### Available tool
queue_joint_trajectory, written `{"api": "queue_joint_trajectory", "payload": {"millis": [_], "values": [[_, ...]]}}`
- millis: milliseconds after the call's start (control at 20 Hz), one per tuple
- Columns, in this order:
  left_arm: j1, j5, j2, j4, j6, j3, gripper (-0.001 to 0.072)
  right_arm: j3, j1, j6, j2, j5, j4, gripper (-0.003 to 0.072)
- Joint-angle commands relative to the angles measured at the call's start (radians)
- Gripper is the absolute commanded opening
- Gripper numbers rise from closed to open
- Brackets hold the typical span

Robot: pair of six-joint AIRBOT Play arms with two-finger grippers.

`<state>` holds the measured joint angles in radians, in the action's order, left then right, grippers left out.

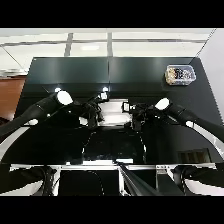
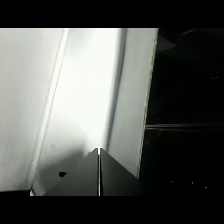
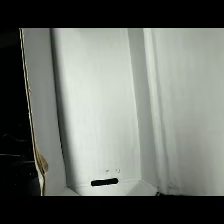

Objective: Fold the box and place the chain.

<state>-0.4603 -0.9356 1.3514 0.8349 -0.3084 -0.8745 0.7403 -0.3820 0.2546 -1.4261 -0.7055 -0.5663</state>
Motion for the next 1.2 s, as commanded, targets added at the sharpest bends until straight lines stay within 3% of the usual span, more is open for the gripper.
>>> {"api": "queue_joint_trajectory", "payload": {"millis": [0,200,400,500,650,800,1150], "values": [[0.035,-0.067,-0.078,0.131,-0.123,-0.028,0.0024,0.000,0.000,0.000,0.000,0.000,0.000,0.0190],[0.173,-0.103,-0.218,0.293,-0.465,-0.021,0.0024,0.000,0.000,0.000,0.000,0.000,0.000,0.0190],[0.426,-0.189,-0.238,0.278,-0.992,0.072,0.0025,0.000,0.000,0.000,0.000,0.000,0.000,0.0190],[0.547,-0.251,-0.204,0.140,-1.094,0.161,0.0027,0.000,0.000,0.000,0.000,0.000,0.000,0.0190],[0.659,-0.283,-0.112,-0.146,-0.922,0.267,0.0026,0.000,0.000,0.000,0.000,0.000,0.000,0.0190],[0.633,-0.228,-0.003,-0.176,-0.895,0.275,0.0025,0.000,0.000,0.000,0.000,0.000,0.000,0.0190],[0.408,-0.139,0.121,-0.264,-0.820,0.204,0.0025,0.000,0.000,0.000,0.000,0.000,0.000,0.0190]]}}
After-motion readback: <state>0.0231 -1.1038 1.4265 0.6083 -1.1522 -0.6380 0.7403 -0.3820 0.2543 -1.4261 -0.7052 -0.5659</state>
